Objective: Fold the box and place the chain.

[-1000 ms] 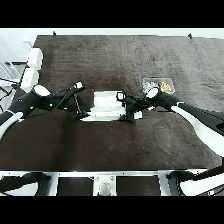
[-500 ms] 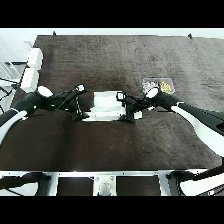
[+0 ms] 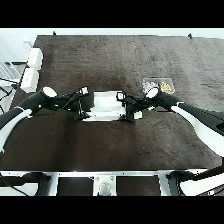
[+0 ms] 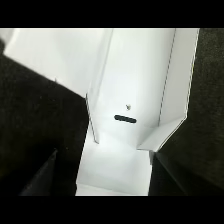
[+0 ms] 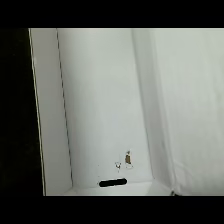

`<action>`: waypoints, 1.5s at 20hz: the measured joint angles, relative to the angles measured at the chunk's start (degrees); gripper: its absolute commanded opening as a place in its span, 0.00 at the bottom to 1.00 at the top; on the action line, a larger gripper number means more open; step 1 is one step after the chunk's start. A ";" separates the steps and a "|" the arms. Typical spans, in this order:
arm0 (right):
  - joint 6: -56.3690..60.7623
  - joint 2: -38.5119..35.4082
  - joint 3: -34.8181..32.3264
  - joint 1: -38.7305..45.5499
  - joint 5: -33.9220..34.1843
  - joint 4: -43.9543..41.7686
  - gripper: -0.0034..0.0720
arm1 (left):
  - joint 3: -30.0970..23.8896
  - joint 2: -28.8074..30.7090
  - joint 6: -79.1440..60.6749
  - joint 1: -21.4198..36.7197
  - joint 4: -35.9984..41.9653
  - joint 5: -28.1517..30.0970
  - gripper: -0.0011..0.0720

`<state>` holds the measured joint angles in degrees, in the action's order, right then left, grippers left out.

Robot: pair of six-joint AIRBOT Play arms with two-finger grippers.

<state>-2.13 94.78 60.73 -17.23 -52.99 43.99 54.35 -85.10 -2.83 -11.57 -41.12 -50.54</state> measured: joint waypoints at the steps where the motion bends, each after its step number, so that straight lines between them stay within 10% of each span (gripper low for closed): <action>1: 0.00 0.00 0.00 0.00 -0.02 0.00 0.83 | 0.17 -0.09 -0.76 -0.09 -0.07 0.09 0.91; 30: 0.04 0.00 0.00 -0.02 -0.04 -0.02 0.83 | 1.66 -0.26 -1.64 -3.80 -6.62 -0.20 0.93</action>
<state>-2.09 94.78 60.73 -17.26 -53.04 43.97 56.01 -85.36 -4.47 -15.38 -47.75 -50.74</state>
